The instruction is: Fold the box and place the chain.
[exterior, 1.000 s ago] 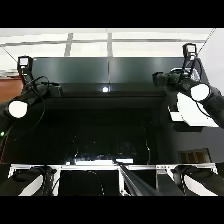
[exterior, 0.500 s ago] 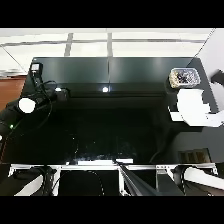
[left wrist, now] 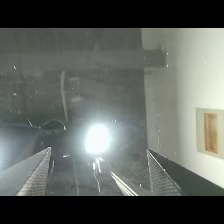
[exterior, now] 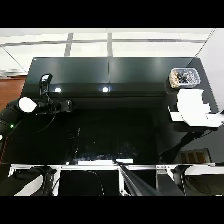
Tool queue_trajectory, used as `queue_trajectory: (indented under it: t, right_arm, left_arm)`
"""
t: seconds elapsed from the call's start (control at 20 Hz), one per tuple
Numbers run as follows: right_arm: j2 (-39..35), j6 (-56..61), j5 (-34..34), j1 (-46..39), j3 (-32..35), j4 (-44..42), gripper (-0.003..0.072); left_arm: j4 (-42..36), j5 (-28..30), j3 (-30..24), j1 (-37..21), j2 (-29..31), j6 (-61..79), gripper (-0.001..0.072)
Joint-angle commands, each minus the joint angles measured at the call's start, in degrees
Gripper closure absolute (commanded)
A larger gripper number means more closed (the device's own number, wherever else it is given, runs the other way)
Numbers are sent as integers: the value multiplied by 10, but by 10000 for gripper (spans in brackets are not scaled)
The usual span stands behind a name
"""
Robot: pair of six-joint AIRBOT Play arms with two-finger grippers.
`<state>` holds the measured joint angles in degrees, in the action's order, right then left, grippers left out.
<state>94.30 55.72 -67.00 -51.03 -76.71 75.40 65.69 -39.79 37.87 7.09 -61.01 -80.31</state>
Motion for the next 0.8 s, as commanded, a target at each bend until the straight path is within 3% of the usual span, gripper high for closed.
queue_trajectory:
  t: [0.0, 0.05, 0.3, 0.6, 0.75]
  right_arm:
    - [14, -51, -46, -6, -21, -9, 538]
    - [3, -60, -49, -6, -22, -20, 653]
    - [-74, -71, -104, 16, -3, -108, 670]
    - [-272, -70, -59, 135, 203, -230, 670]
    - [-372, -51, 43, 223, 338, -345, 670]
  left_arm:
    - [-8, -12, 0, 0, 0, -1, 3]
    - [-8, -12, 0, 0, 0, -1, 3]
    - [-7, -9, 0, 0, 0, -1, 3]
    - [-21, 6, 0, 0, 0, -1, 3]
    - [-35, 2, 0, 1, -1, 0, 3]
